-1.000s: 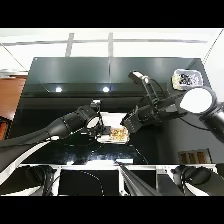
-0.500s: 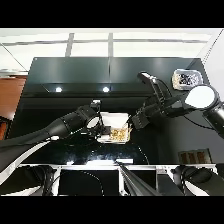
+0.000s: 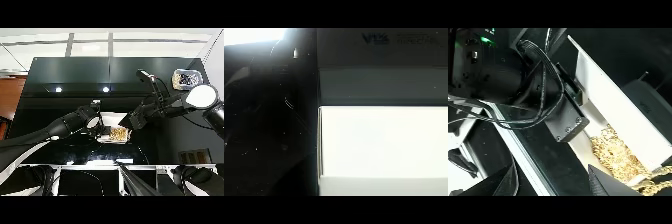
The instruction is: Fold the box and place the chain.
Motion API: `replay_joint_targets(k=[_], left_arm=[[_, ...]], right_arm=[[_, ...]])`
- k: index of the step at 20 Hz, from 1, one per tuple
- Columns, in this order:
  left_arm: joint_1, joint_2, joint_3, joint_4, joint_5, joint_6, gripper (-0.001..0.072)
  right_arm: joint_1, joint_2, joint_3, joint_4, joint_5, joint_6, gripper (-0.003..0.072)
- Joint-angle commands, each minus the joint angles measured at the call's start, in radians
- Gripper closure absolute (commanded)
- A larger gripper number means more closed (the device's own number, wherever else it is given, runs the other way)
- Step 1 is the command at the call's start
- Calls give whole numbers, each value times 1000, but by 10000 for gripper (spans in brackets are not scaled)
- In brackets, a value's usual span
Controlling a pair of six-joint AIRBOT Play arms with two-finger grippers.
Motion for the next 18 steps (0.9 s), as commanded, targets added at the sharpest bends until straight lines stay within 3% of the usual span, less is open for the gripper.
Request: replay_joint_targets(k=[1, 4, 7, 9, 10, 11, 14, 18], left_arm=[[0, 0, 0, 0, -1, 0, 677], [0, 0, 0, 0, -1, 0, 677], [0, 0, 0, 0, 0, 0, 677], [0, 0, 0, 0, 0, 0, 677], [0, 0, 0, 0, 0, 0, 677], [0, 0, 0, 0, 0, 0, 677], [0, 0, 0, 0, 0, 0, 677], [0, 0, 0, 0, -1, 0, 677]], right_arm=[[-61, 2, -1, -80, 32, 0, 148], [-188, 3, -16, -143, 88, -73, 149], [-235, 20, -158, -19, 5, -261, 149], [-216, 20, -287, 36, -125, -367, 145], [-191, 20, -342, 21, -194, -400, 8], [-163, 20, -385, -8, -254, -426, -26], [-71, 20, -454, -145, -358, -540, -24], [3, 18, -505, -215, -415, -906, -24]])
